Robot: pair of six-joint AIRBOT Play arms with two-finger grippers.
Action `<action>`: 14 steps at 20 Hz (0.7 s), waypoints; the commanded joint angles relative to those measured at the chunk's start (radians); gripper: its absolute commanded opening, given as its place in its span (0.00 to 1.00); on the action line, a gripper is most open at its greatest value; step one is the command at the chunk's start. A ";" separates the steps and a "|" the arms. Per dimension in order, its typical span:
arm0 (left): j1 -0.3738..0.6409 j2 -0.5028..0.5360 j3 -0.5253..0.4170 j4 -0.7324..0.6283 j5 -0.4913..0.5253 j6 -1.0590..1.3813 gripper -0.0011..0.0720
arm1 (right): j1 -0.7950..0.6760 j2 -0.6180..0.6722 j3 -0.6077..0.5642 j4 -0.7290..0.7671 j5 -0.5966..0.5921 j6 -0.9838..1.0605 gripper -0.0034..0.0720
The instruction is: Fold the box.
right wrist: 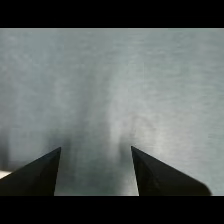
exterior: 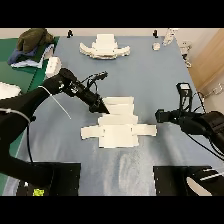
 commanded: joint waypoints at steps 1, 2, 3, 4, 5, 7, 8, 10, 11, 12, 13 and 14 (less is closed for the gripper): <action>-0.079 0.176 -0.116 0.003 0.240 0.120 0.02 | -0.011 0.001 0.050 -0.129 0.004 0.178 0.93; -0.103 0.239 -0.177 0.002 0.320 0.157 0.02 | -0.011 0.001 0.050 -0.128 0.001 0.188 0.93; -0.133 0.309 -0.246 -0.005 0.404 0.214 0.02 | -0.011 0.001 0.049 -0.129 -0.002 0.205 0.93; -0.162 0.373 -0.312 -0.013 0.490 0.264 0.02 | -0.011 0.001 0.049 -0.129 -0.001 0.224 0.93; -0.198 0.439 -0.385 -0.023 0.585 0.307 0.02 | -0.011 0.001 0.049 -0.129 -0.001 0.238 0.93; -0.268 0.555 -0.514 -0.080 0.747 0.390 0.02 | -0.011 0.001 0.049 -0.127 -0.001 0.246 0.93; -0.301 0.601 -0.570 -0.115 0.800 0.428 0.02 | -0.011 0.001 0.049 -0.122 -0.001 0.246 0.93; -0.358 0.643 -0.639 -0.151 0.850 0.448 0.02 | -0.011 0.001 0.049 -0.121 -0.001 0.246 0.93; -0.380 0.644 -0.660 -0.149 0.855 0.448 0.02 | -0.011 0.001 0.049 -0.121 -0.001 0.246 0.93; -0.399 0.637 -0.678 -0.149 0.856 0.448 0.02 | -0.011 0.001 0.049 -0.120 -0.001 0.246 0.93; -0.412 0.628 -0.690 -0.149 0.856 0.447 0.03 | -0.011 0.001 0.049 -0.120 -0.001 0.246 0.93; -0.419 0.616 -0.698 -0.149 0.856 0.447 0.03 | -0.011 0.001 0.049 -0.120 -0.001 0.246 0.93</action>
